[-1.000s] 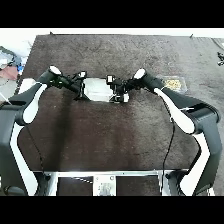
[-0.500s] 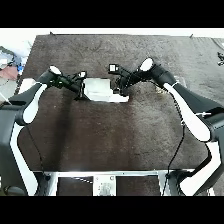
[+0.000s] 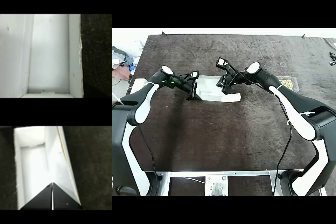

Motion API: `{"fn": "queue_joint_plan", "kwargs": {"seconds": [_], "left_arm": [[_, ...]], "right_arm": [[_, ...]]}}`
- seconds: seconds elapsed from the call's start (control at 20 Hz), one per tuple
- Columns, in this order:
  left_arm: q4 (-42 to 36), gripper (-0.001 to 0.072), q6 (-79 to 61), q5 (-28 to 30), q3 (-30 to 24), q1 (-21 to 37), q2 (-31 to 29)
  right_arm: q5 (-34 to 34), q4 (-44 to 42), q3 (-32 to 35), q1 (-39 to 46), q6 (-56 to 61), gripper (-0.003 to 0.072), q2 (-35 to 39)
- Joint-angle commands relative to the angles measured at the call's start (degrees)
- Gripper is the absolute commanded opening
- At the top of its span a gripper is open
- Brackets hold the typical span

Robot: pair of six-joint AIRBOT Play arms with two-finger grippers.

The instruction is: Fold the box and place the chain.

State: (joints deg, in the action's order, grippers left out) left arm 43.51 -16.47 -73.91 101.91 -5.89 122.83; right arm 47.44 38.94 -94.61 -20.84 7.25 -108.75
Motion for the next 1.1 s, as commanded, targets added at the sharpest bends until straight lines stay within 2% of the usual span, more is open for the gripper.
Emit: {"fn": "queue_joint_plan", "kwargs": {"seconds": [0.0, 0.35, 0.5, 0.75, 0.9, 1.05], "left_arm": [[0.07, 0.0465, -0.04, -0.02, 0.0, 0.04, 0.04], [0.28, 0.0466, -0.07, -0.02, -0.02, 0.04, 0.04], [0.31, 0.0466, -0.04, -0.02, -0.02, 0.04, 0.04], [0.37, 0.0466, -0.04, -0.04, -0.02, 0.04, 0.04], [0.37, 0.0466, 0.0, -0.07, -0.02, 0.04, 0.04], [0.46, 0.0466, 1.77, 0.04, 0.0, 0.04, 0.04]], "right_arm": [[-6.43, -1.95, 0.0, -0.22, 0.11, 0.0013, -0.59], [-13.88, -1.86, 0.04, -0.13, 0.11, 0.0012, -1.55], [-14.95, -1.29, 0.07, -0.15, 0.11, 0.0012, -2.95], [-14.75, -0.83, 0.07, -0.15, 0.13, 0.0012, -4.48], [-11.63, -0.79, 0.07, -0.15, 0.11, 0.0012, -4.79], [-11.26, -0.63, 0.07, -0.15, 0.11, 0.0012, -5.01]]}}
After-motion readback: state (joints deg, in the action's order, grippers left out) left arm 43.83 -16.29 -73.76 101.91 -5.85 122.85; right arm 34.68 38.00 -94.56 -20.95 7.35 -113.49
